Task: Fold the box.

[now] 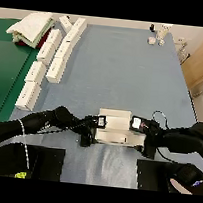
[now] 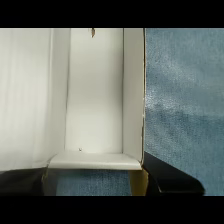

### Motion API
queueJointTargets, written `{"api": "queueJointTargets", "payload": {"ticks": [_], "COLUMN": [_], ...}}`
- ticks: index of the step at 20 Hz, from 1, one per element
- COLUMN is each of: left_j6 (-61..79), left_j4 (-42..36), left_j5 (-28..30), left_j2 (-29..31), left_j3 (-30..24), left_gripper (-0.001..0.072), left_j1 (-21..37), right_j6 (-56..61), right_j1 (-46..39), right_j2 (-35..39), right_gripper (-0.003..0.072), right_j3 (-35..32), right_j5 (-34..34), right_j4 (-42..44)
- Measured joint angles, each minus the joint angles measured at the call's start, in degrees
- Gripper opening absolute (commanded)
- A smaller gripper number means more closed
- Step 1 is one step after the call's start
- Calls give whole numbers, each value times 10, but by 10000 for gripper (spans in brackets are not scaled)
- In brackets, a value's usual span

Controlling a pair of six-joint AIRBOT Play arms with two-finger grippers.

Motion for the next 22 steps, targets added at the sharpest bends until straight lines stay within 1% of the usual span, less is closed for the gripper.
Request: {"api": "queueJointTargets", "payload": {"ticks": [2, 5, 6, 7, 9, 10, 11, 13, 14, 15, 16, 17, 18, 19, 21, 22], "left_j6": [0, 0, 0, 0, 0, 0, 0, 0, 0, 0, 0, 0, 0, 0, 0, 0], "left_j4": [0, 0, 0, 0, 0, 0, 0, 0, 0, 0, 0, 0, 1, 1, 0, 0], "left_j5": [0, 0, 0, 0, 0, 0, 0, 0, 0, 0, 0, 0, 0, 0, 0, 0], "left_j2": [0, 0, 0, 0, 0, 0, 0, 0, 0, 0, 0, 0, 0, 0, 0, 0], "left_j3": [0, 0, 0, 0, 0, 0, 0, 0, 0, 0, 0, 0, 0, 0, 0, 0], "left_gripper": [456, 456, 456, 456, 456, 456, 456, 456, 456, 456, 456, 456, 456, 456, 456, 456], "left_j1": [0, 0, 0, 0, 0, 0, 0, 0, 0, 0, 0, 0, 0, 0, 0, 0], "right_j6": [-45, -78, -84, -89, -98, -103, -106, -108, -109, -111, -111, -112, -112, -112, -112, -112], "right_j1": [0, 0, 0, 0, 0, 0, 0, 4, 7, 9, 11, 12, 13, 14, 15, 15], "right_j2": [-7, -23, -30, -35, -45, -49, -52, -54, -56, -56, -57, -57, -58, -58, -61, -64], "right_gripper": [710, 708, 692, 662, 646, 570, 416, 402, 353, 281, 280, 246, 153, 150, 109, 108], "right_j3": [-21, -38, -41, -43, -45, -46, -47, -47, -48, -48, -48, -48, -48, -48, -48, -48], "right_j5": [37, 74, 85, 94, 108, 114, 116, 119, 119, 118, 118, 118, 119, 123, 130, 136], "right_j4": [9, 17, 17, 17, 21, 26, 30, 41, 47, 54, 58, 62, 66, 72, 79, 82]}}
